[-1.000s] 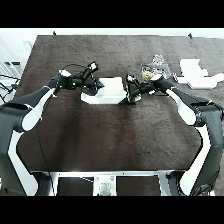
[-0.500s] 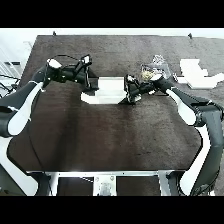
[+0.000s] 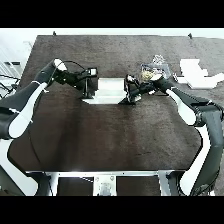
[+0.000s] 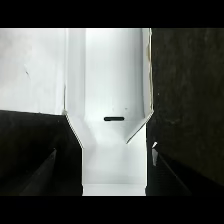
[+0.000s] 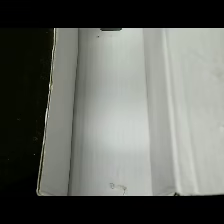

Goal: Fold the box and place the chain.

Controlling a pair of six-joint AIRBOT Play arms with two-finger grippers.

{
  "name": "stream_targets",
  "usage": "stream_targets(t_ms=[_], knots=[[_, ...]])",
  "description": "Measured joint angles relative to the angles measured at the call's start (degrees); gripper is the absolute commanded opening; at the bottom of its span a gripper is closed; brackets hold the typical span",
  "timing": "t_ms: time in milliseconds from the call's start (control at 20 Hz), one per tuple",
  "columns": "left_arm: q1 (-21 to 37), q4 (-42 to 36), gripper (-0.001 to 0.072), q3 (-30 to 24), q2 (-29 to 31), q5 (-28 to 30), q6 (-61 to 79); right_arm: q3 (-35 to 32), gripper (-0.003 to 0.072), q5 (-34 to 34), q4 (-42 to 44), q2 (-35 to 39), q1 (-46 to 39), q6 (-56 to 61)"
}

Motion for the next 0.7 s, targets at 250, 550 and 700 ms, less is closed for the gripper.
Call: stream_targets(t_ms=[250,550,700], knots=[[-0.72,0.79,0.0649,-0.02,-1.51,0.85,-0.85,0.0,0.0593,-0.02,0.0,0.0,0.0,0.02],[-1.68,0.61,0.0649,-0.04,-2.91,2.01,-1.07,0.0,0.0593,-0.02,0.0,0.0,0.0,0.0],[-2.01,0.68,0.0382,-0.04,-3.15,3.3,-1.11,0.0,0.0593,-0.02,0.0,0.0,0.0,0.0]])
